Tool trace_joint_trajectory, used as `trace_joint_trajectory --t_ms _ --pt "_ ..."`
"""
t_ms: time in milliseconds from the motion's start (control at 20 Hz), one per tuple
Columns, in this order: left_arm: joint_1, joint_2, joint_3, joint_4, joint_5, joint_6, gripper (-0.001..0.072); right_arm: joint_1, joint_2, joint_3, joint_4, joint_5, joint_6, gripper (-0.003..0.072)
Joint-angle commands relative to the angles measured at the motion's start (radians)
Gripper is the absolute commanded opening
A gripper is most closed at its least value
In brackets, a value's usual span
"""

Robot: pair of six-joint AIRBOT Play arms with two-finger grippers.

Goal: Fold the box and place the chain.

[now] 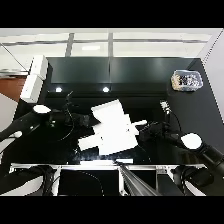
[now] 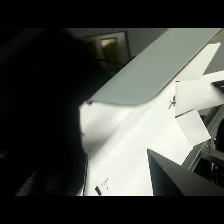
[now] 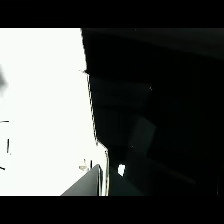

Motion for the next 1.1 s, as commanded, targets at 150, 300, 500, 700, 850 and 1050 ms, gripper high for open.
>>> trace_joint_trajectory --t_ms 150,300,500,700,850,1050 --pt "-0.040 -0.174 0.102 -0.059 -0.111 0.253 0.0691 0.002 0.001 0.000 0.000 0.006 0.008 0.0046" --pt "-0.040 -0.225 0.136 -0.039 -0.192 0.327 0.0688 0.002 0.001 0.000 0.000 0.011 0.015 0.0046" --pt "-0.050 -0.238 0.142 0.053 -0.189 0.336 0.0588 0.002 0.001 0.000 -0.001 0.011 0.015 0.0046" --pt "-0.050 -0.239 0.142 0.065 -0.182 0.336 0.0264 0.002 0.000 0.000 -0.001 0.010 0.015 0.0046" --pt "-0.050 -0.239 0.142 0.065 -0.190 0.362 0.0060 0.002 0.000 0.000 -0.004 0.004 0.015 0.0046" --pt "-0.050 -0.237 0.142 0.065 -0.198 0.378 0.0028 -0.008 0.002 0.001 -0.005 -0.011 0.015 0.0608"
